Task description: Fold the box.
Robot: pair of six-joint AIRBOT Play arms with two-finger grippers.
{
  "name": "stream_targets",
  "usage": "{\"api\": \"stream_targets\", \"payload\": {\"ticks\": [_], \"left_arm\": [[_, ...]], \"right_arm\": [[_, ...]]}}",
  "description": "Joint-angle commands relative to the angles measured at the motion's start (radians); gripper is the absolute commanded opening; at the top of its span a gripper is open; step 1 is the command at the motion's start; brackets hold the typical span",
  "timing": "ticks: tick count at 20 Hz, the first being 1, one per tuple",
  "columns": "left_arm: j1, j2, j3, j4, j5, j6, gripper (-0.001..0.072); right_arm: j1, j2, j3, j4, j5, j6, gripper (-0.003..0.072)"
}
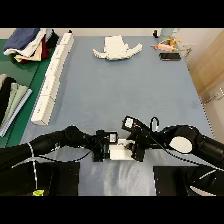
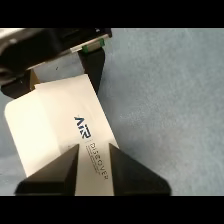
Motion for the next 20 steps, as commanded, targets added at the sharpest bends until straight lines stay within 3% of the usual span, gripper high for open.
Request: {"api": "stream_targets", "payload": {"ticks": [1,3,10,15,20], "left_arm": [[0.0,0.0,0.001,0.0,0.0,0.0,0.0497],[0.0,0.0,0.001,0.0,0.0,0.0,0.0497],[0.0,0.0,0.001,0.0,0.0,0.0,0.0497],[0.0,0.0,0.001,0.0,0.0,0.0,0.0497],[0.0,0.001,0.001,0.0,0.0,0.0,0.0497]], "right_arm": [[0.022,0.006,-0.003,-0.037,-0.007,-0.07,0.0494],[0.022,0.006,-0.003,-0.037,0.012,-0.107,0.0591],[0.048,0.007,-0.003,-0.013,0.06,-0.194,0.0591],[0.07,-0.013,-0.008,-0.132,0.029,-0.197,0.059],[0.071,-0.001,-0.008,-0.136,0.005,-0.197,0.0587]]}}
